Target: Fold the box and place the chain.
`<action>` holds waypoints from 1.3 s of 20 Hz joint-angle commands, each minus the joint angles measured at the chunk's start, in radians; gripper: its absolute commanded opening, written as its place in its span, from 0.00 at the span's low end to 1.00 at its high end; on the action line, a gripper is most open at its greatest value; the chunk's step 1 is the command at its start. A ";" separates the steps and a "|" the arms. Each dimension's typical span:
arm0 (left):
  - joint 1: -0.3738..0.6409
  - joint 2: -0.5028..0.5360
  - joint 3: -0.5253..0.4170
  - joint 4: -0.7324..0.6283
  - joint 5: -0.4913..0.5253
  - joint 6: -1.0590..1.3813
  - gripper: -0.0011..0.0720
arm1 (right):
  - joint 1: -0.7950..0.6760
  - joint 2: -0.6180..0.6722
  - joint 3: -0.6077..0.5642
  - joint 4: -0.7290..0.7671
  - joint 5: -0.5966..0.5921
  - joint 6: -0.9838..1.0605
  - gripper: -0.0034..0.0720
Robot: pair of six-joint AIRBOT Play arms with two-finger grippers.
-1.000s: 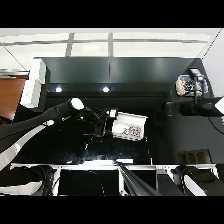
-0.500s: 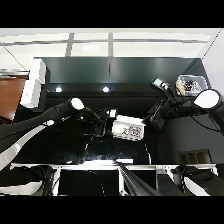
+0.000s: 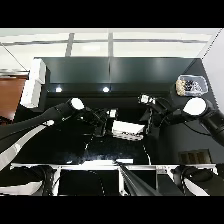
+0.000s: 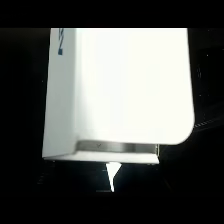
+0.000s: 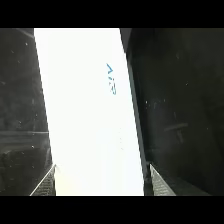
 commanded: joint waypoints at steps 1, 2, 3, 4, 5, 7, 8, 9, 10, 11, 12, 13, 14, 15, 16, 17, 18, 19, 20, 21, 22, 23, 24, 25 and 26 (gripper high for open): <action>0.000 -0.001 0.000 0.000 0.000 0.000 0.46 | 0.012 -0.001 -0.024 -0.001 -0.030 -0.020 0.95; 0.000 -0.001 0.000 0.000 0.000 0.000 0.46 | 0.012 -0.001 -0.024 -0.002 -0.030 -0.026 0.95; -0.002 -0.001 0.000 0.000 0.000 0.000 0.46 | 0.012 -0.001 -0.024 -0.001 -0.030 -0.031 0.90; -0.002 -0.001 0.000 0.000 0.000 0.000 0.46 | 0.012 -0.001 -0.024 0.006 -0.029 -0.031 0.75; -0.002 -0.001 0.000 0.000 0.000 0.000 0.47 | 0.012 -0.001 -0.024 0.013 -0.029 -0.031 0.67; -0.002 -0.001 0.000 0.000 0.000 0.000 0.47 | 0.013 -0.001 -0.024 0.014 -0.026 -0.031 0.67; -0.002 -0.001 0.000 0.000 0.000 0.000 0.46 | 0.013 -0.001 -0.024 0.014 -0.016 -0.031 0.67; -0.002 -0.001 0.000 0.000 0.000 0.000 0.47 | 0.013 -0.001 -0.024 0.014 -0.003 -0.031 0.67; -0.002 -0.001 0.000 0.000 0.000 0.000 0.46 | 0.013 -0.001 -0.024 0.014 0.006 -0.031 0.67; -0.002 -0.001 0.000 0.000 0.000 0.000 0.46 | 0.013 -0.001 -0.024 0.013 0.008 -0.031 0.67; -0.002 -0.001 0.000 0.000 0.000 0.000 0.46 | 0.013 -0.001 -0.024 0.013 0.008 -0.031 0.63; -0.002 -0.001 0.000 0.000 0.000 0.000 0.46 | 0.013 -0.001 -0.024 0.013 0.009 -0.031 0.45; -0.002 -0.001 0.000 0.000 0.000 0.000 0.47 | 0.013 -0.001 -0.024 0.013 0.009 -0.031 0.44; -0.002 -0.001 0.000 0.000 0.000 0.000 0.47 | 0.013 -0.001 -0.024 0.013 0.008 -0.031 0.44; -0.002 -0.001 0.000 0.000 0.000 0.000 0.47 | 0.013 -0.001 -0.024 0.012 0.008 -0.031 0.44; -0.002 -0.001 0.000 0.000 0.000 0.000 0.46 | 0.013 -0.001 -0.024 0.009 0.008 -0.031 0.44; -0.002 -0.001 0.000 0.000 0.000 0.000 0.47 | 0.013 -0.001 -0.024 0.005 0.008 -0.031 0.44; -0.002 -0.001 0.000 0.000 0.000 0.000 0.47 | 0.013 -0.001 -0.024 0.005 0.005 -0.031 0.44; -0.002 -0.001 0.000 0.000 0.000 0.000 0.47 | 0.013 -0.001 -0.024 0.004 -0.002 -0.031 0.44; -0.002 -0.001 0.000 0.000 0.000 0.000 0.47 | 0.013 -0.001 -0.024 0.004 -0.004 -0.031 0.44; -0.002 -0.001 0.000 0.000 0.000 0.000 0.47 | 0.013 -0.001 -0.025 0.004 -0.004 -0.031 0.44; -0.002 -0.001 0.000 0.000 0.000 0.000 0.46 | 0.013 -0.001 -0.024 0.004 -0.003 -0.031 0.36; -0.002 -0.001 0.000 0.000 0.000 0.000 0.46 | 0.013 -0.001 -0.025 0.004 0.002 -0.031 0.17; -0.002 -0.001 0.000 0.000 0.000 0.000 0.47 | 0.013 -0.001 -0.025 0.004 0.001 -0.031 0.17; -0.002 -0.001 0.000 0.000 0.000 0.000 0.46 | 0.013 -0.001 -0.025 0.005 0.001 -0.031 0.17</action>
